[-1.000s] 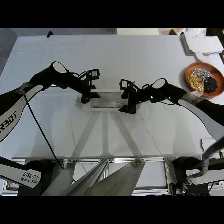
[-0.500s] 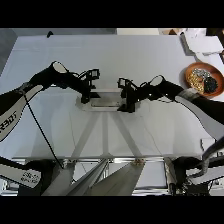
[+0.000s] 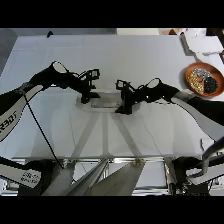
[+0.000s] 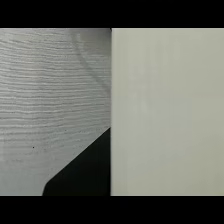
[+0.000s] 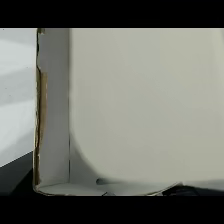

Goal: Fold the box and place the chain.

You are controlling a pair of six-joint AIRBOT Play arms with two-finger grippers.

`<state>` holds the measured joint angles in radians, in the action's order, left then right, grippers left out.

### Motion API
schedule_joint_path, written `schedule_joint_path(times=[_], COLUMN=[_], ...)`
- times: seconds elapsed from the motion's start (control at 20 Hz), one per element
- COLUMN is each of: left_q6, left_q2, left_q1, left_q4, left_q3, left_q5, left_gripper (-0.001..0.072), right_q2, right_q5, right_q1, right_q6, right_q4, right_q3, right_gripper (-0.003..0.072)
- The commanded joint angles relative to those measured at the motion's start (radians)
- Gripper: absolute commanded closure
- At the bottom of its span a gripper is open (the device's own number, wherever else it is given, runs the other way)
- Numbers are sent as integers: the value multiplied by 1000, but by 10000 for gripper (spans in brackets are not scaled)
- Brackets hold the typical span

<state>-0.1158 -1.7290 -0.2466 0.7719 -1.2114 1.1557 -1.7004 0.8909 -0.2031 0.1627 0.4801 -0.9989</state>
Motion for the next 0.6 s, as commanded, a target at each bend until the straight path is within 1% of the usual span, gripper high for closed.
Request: schedule_joint_path(times=[0.0,0.15,0.4,0.55], left_q6=[0,0,0,0], left_q2=[0,0,0,0], left_q1=[0,0,0,0], left_q4=[0,0,0,0], left_q3=[0,0,0,0], left_q5=[0,0,0,0], left_gripper=[697,697,697,697], right_q2=[-2,-1,-2,-1], right_q5=[-49,-61,-11,-12], right_q1=[-2,-2,-2,-1], right_q6=[2,3,2,2], right_q4=[-39,-40,-39,-39], right_q3=[14,14,14,14], right_gripper=[0,0,0,0])
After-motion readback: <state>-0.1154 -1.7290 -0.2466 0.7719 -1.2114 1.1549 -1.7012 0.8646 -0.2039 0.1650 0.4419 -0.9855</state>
